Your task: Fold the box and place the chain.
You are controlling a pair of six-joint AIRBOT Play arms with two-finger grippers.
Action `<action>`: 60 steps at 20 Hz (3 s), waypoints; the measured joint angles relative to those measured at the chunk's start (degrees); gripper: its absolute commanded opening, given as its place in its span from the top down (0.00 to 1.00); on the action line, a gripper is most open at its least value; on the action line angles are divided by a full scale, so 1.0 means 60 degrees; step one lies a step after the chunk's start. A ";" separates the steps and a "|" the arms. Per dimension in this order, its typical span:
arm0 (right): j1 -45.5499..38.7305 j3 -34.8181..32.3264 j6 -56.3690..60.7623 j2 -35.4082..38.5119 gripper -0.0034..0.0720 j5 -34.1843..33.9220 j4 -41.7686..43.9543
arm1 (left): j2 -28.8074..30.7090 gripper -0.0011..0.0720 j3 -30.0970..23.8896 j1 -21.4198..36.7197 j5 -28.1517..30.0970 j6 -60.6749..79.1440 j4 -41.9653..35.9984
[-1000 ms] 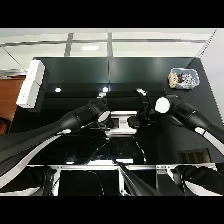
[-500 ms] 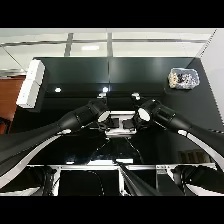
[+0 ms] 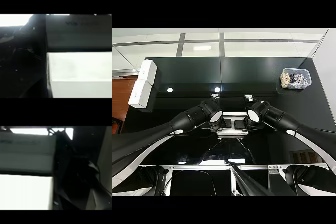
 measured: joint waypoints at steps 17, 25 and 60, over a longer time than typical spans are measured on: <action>0.0000 0.0375 -0.0306 0.1395 0.46 0.0933 0.0127 | 0.0007 0.95 0.0000 0.0000 0.0029 -0.0033 -0.0040; -0.1013 -0.0412 -0.0455 0.3421 0.42 0.1202 -0.5952 | 0.0007 0.95 0.0000 0.0000 0.0025 -0.0029 -0.0040; -0.9249 1.0477 -0.2229 -0.6054 0.93 0.2488 -0.1286 | 0.0007 0.95 0.0000 0.0000 0.0029 -0.0025 -0.0033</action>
